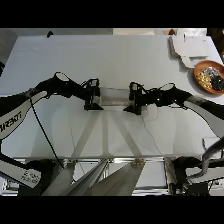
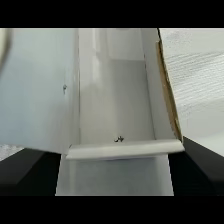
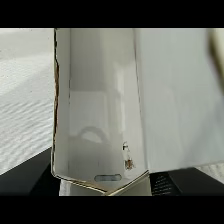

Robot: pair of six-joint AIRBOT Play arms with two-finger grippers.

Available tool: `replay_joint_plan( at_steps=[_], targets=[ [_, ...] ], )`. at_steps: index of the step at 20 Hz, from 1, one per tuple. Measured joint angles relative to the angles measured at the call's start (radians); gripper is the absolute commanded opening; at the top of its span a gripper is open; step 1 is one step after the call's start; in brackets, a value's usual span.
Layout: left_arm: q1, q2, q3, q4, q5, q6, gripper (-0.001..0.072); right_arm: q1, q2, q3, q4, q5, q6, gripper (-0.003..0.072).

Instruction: Fold the box and place the chain.

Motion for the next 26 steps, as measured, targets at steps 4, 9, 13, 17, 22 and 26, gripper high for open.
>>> replay_joint_plan(
  at_steps=[4, 9, 13, 17, 22, 26],
  targets=[
    [-0.011, -0.003, 0.000, 0.003, 0.032, -0.026, 0.0697, 0.000, 0.000, 0.000, 0.000, -0.001, 0.000, 0.0438],
    [-0.024, -0.004, 0.000, 0.010, 0.049, -0.036, 0.0481, 0.000, 0.000, 0.000, 0.000, 0.000, 0.000, 0.0438],
    [-0.029, -0.004, 0.000, 0.012, 0.049, -0.038, 0.0334, 0.000, 0.000, 0.000, 0.000, 0.001, 0.000, 0.0438],
    [-0.030, -0.004, 0.000, 0.012, 0.051, -0.039, 0.0334, -0.001, 0.000, 0.000, -0.001, 0.001, 0.000, 0.0438],
    [-0.030, -0.004, 0.000, 0.012, 0.051, -0.039, 0.0334, -0.001, 0.000, 0.000, -0.001, 0.002, 0.000, 0.0438],
    [-0.030, -0.004, 0.000, 0.012, 0.052, -0.039, 0.0334, -0.001, 0.000, 0.000, -0.001, 0.002, -0.001, 0.0438]
  ],
)
